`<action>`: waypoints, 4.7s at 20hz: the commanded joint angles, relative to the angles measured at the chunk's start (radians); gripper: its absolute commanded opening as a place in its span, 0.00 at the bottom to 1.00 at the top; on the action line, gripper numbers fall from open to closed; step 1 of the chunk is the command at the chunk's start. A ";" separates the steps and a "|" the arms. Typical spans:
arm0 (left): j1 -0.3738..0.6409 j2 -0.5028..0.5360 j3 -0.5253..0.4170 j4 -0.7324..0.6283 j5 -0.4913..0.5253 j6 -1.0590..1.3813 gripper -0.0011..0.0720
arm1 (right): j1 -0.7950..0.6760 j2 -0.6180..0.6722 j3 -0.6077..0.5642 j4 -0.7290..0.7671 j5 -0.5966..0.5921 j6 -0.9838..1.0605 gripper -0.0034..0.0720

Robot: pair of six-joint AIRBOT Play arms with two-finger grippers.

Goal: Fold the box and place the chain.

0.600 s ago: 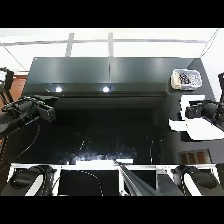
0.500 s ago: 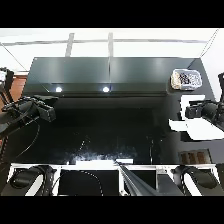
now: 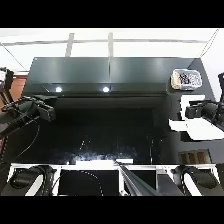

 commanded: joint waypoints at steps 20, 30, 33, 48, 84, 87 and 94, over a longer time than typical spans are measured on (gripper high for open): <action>-0.048 -0.552 0.150 0.065 0.558 0.007 0.99 | -0.352 -0.461 0.360 0.029 -0.130 0.190 1.00; -0.048 -0.556 0.168 0.088 0.542 0.008 0.98 | -1.131 -0.972 0.803 0.160 0.431 0.128 1.00; -0.048 -0.557 0.168 0.087 0.541 0.007 0.98 | -1.271 -1.099 0.815 0.565 0.493 -0.198 1.00; -0.048 -0.558 0.168 0.092 0.521 0.008 0.98 | -1.078 -1.357 0.974 0.395 0.811 -0.383 0.69; -0.106 -0.562 0.168 0.105 0.333 0.002 0.98 | 0.194 -0.304 -0.049 0.744 -0.172 -0.237 0.07; -0.108 -0.566 0.168 0.093 0.167 -0.164 0.98 | 0.225 -0.216 -0.104 0.720 -0.175 -0.244 0.07; -0.072 -0.761 0.167 -0.467 -0.264 0.156 0.98 | 0.224 -0.213 -0.109 0.687 -0.087 -0.243 0.07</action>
